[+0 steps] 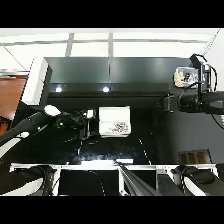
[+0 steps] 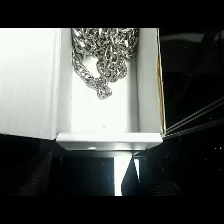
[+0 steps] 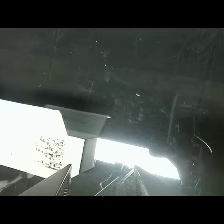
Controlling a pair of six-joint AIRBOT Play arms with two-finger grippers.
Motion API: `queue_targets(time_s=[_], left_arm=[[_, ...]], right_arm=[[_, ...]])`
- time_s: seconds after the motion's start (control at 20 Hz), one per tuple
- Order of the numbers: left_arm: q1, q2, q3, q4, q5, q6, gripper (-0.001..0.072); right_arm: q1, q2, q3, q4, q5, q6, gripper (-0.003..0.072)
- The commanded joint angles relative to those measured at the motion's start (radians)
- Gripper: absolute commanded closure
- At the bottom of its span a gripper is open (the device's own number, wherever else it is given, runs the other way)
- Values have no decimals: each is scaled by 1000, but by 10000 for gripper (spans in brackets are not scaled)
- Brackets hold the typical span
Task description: Fold the box and place the chain.
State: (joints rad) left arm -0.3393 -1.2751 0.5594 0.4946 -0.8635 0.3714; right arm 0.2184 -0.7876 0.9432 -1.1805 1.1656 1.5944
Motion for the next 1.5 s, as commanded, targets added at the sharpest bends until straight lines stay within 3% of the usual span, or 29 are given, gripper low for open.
queue_targets(time_s=[0.0,0.6,1.1,1.45], left_arm=[[-10,-1,1,6,-2,-36,7],[-32,0,1,79,-34,-163,6],[-118,0,3,38,101,-204,6],[-118,0,27,43,101,-223,6]], right_arm=[[0,0,-1,0,0,0,237],[0,0,0,0,0,0,236],[0,0,0,0,1,-1,236],[0,0,0,0,0,-1,237]])
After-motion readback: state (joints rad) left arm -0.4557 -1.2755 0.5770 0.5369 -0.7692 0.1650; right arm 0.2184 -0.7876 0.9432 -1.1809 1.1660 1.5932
